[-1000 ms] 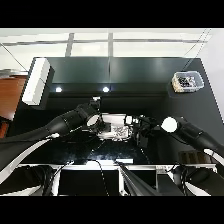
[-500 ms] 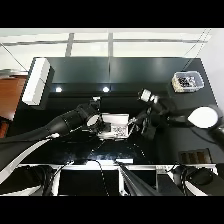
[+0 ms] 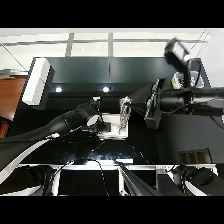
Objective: Fold the box and place the chain.
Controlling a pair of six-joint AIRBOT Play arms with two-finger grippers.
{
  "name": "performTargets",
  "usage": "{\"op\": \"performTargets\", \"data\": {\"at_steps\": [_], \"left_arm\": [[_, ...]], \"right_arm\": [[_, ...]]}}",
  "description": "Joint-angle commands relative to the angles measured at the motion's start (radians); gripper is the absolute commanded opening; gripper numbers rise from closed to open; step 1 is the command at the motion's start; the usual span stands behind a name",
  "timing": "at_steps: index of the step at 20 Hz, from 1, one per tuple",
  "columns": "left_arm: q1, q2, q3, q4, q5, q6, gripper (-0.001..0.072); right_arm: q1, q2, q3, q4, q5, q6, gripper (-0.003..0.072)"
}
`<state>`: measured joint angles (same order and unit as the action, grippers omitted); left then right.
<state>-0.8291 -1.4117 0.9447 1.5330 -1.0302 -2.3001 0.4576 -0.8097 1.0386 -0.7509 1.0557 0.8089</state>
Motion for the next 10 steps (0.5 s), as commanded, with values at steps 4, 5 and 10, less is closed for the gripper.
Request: {"op": "performTargets", "data": {"at_steps": [4,5,10], "left_arm": [[0.0,0.0,0.0,-0.001,0.0,0.0,0.003],[0.0,0.0,0.0,-0.001,0.0,0.0,0.003],[0.0,0.0,0.0,0.0,0.002,0.0,0.003]], "right_arm": [[0.0,-0.011,-0.01,0.029,-0.035,0.087,0.0019],[0.0,-0.018,-0.041,0.012,-0.034,0.14,0.002],[0.05,-0.087,-0.221,0.029,-0.087,0.221,0.002]]}}
